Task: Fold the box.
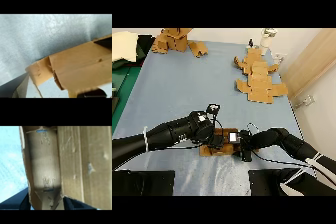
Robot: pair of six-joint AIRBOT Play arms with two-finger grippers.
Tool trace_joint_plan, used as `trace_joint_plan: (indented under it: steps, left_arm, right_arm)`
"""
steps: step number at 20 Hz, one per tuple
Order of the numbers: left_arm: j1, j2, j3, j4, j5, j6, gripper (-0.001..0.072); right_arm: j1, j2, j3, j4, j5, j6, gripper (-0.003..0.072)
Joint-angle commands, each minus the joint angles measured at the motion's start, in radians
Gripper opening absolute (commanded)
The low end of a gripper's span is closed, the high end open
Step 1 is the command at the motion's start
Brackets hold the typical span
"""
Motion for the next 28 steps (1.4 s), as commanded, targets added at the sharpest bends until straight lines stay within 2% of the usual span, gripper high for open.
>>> trace_joint_plan:
  steps: [1,7,10,12,13,14,19,20,21,23,28]
  left_arm:
    - [0.002,0.030,0.001,0.014,-0.017,0.000,0.0720]
    - [0.018,0.195,-0.039,0.089,-0.217,0.003,0.0720]
    - [0.072,0.204,-0.063,0.097,-0.296,0.004,0.0720]
    - [0.077,0.204,-0.063,0.097,-0.302,0.016,0.0720]
    - [0.077,0.204,-0.063,0.097,-0.288,0.029,0.0664]
    - [0.082,0.204,-0.063,0.095,-0.290,0.047,0.0374]
    - [0.091,0.205,-0.063,0.034,-0.333,0.149,0.0376]
    - [0.093,0.205,-0.064,0.010,-0.333,0.192,0.0315]
    - [0.108,0.205,-0.074,0.005,-0.331,0.194,0.0011]
    - [0.171,0.215,-0.122,-0.036,-0.305,0.205,0.0014]
    - [0.373,0.253,-0.285,-0.418,-0.131,0.566,0.0014]
  right_arm:
    - [0.001,0.001,0.001,0.002,0.000,0.000,0.0440]
    - [0.001,0.001,0.001,0.002,0.000,0.000,0.0440]
    - [0.001,0.001,0.001,0.002,0.000,0.000,0.0440]
    - [0.001,0.001,0.001,0.002,0.000,0.000,0.0440]
    - [0.001,0.001,0.001,0.002,0.000,0.000,0.0440]
    - [0.001,0.001,0.001,0.002,0.000,0.000,0.0440]
    - [0.001,0.001,0.001,0.002,0.000,0.000,0.0440]
    - [0.001,0.001,0.001,0.002,0.000,0.000,0.0440]
    - [0.001,0.001,0.001,0.002,0.000,0.000,0.0440]
    - [0.001,0.001,0.001,0.002,0.000,0.000,0.0440]
    - [0.001,0.001,0.001,0.002,0.000,0.000,0.0440]
